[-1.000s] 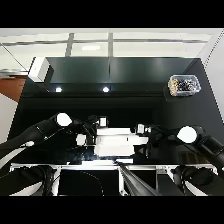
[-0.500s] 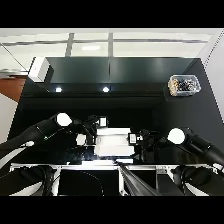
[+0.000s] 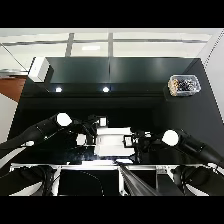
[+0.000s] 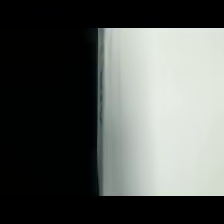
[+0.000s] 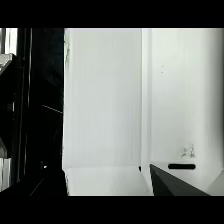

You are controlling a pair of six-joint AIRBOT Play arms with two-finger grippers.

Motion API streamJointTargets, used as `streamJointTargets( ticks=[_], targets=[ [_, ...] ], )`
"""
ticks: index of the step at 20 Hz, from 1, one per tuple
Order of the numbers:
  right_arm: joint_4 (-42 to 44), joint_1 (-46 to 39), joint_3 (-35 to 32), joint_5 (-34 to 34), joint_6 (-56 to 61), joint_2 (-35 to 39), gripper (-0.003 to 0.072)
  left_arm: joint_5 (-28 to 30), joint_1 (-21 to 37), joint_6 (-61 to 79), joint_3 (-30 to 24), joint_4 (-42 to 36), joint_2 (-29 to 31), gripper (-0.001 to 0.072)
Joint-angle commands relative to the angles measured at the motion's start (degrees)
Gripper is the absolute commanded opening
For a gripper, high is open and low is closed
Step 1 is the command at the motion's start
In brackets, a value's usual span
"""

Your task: Fold the box and place the chain.

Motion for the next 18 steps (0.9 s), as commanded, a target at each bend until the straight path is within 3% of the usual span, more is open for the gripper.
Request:
streamJointTargets(
  ticks=[1,18],
  targets=[
    [0.4,0.9,0.0,-2.3,0.0,-0.2,0.0703,-0.1,0.0,0.0,0.0,0.0,0.0,0.0024],
    [-4.9,0.8,4.3,-3.5,10.0,2.8,0.0703,-1.4,0.0,0.0,0.0,0.0,0.0,0.0024]
  ],
)
